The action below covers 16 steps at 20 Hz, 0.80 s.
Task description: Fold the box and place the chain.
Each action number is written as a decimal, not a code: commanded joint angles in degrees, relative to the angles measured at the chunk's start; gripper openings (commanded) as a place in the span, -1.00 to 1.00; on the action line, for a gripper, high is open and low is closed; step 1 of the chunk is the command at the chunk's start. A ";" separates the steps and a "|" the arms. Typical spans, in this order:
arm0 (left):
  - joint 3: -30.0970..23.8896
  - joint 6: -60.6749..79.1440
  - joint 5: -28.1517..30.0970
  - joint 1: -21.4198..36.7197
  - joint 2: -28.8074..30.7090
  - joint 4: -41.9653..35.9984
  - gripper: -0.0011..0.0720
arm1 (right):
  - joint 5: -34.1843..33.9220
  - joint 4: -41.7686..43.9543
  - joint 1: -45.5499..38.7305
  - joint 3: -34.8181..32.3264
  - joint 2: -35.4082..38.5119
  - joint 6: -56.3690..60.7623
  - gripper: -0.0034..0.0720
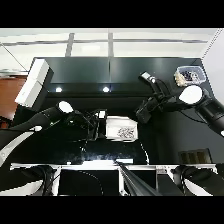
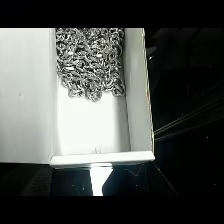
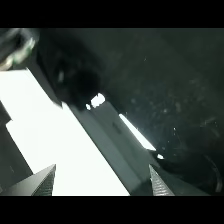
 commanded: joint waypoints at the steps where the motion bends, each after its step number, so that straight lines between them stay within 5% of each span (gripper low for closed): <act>1: 0.04 0.04 -0.02 -0.02 -0.04 0.00 0.54 | 4.48 -3.26 0.98 0.00 -0.46 -6.08 0.95; 8: 0.04 -0.13 0.13 -0.02 -0.04 -0.02 0.54 | 7.15 -5.09 4.37 0.00 -0.46 -6.14 0.95; 9: 0.04 -0.11 0.13 -0.02 -0.04 -0.02 0.54 | 7.17 -6.25 5.11 0.00 -0.46 -6.14 0.66; 13: 0.04 -0.11 0.13 -0.02 -0.04 -0.02 0.54 | 3.85 -12.46 10.40 -0.44 -0.46 -6.19 0.67; 16: 0.04 -0.13 0.13 -0.02 -0.04 -0.02 0.53 | 0.31 -12.09 11.87 -2.23 -0.44 -5.29 0.50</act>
